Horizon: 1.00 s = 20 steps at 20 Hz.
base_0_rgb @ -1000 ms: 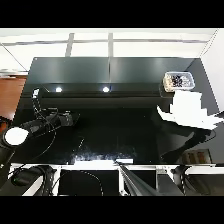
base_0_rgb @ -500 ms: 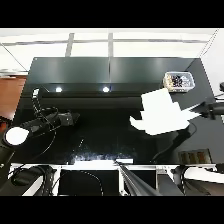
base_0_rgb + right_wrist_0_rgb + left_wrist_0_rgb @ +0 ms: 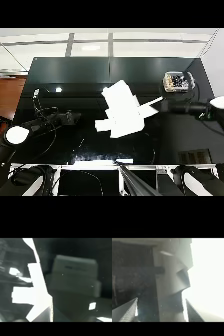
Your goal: Fold the box and place the chain.
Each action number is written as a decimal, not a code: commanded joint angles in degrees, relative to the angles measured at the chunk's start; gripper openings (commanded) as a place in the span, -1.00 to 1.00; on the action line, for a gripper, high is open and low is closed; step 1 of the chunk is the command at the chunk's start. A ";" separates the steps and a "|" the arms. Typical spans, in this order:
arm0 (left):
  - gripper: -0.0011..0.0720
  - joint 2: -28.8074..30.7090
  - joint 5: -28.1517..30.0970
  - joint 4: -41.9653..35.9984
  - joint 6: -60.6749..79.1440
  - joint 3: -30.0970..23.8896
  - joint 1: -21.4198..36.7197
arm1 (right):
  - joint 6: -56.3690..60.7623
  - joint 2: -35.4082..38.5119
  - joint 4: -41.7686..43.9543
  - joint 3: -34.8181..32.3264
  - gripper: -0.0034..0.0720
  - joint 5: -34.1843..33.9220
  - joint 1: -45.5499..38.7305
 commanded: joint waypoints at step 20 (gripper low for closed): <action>0.89 -55.74 -39.54 -37.55 51.56 25.55 -1.97 | 2.27 17.57 -4.15 -16.72 -0.88 -16.39 14.40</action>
